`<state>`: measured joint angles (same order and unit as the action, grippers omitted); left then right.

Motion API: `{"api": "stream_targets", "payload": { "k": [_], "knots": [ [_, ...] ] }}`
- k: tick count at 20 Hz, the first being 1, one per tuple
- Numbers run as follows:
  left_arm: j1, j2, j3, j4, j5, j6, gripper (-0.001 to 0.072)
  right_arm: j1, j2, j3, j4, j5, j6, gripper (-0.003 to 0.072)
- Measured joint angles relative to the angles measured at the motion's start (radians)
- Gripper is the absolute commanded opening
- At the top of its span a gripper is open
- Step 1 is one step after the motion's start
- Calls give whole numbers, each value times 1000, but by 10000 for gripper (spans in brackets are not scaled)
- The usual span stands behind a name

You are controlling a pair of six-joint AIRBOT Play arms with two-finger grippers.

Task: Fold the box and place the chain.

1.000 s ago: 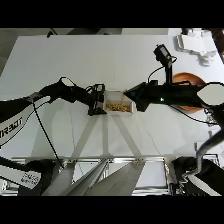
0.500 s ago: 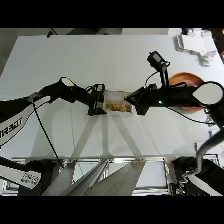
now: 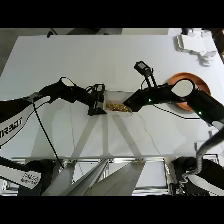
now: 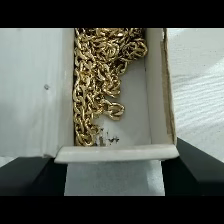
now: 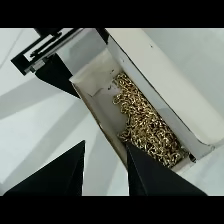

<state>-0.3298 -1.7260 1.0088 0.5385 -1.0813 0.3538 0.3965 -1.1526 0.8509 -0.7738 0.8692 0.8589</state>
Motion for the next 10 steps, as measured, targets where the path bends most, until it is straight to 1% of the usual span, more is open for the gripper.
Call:
{"api": "stream_targets", "payload": {
  "k": [3,5,8,10],
  "knots": [
    [0,0,0,0,0,0,214,0,-43,95,-14,48,0,293],
    [0,0,0,0,0,0,214,0,-101,203,-38,95,0,292],
    [0,0,0,0,0,0,214,-12,-233,387,-88,166,1,292],
    [0,0,0,0,0,0,214,-32,-324,473,-107,191,12,293]
  ]
}}
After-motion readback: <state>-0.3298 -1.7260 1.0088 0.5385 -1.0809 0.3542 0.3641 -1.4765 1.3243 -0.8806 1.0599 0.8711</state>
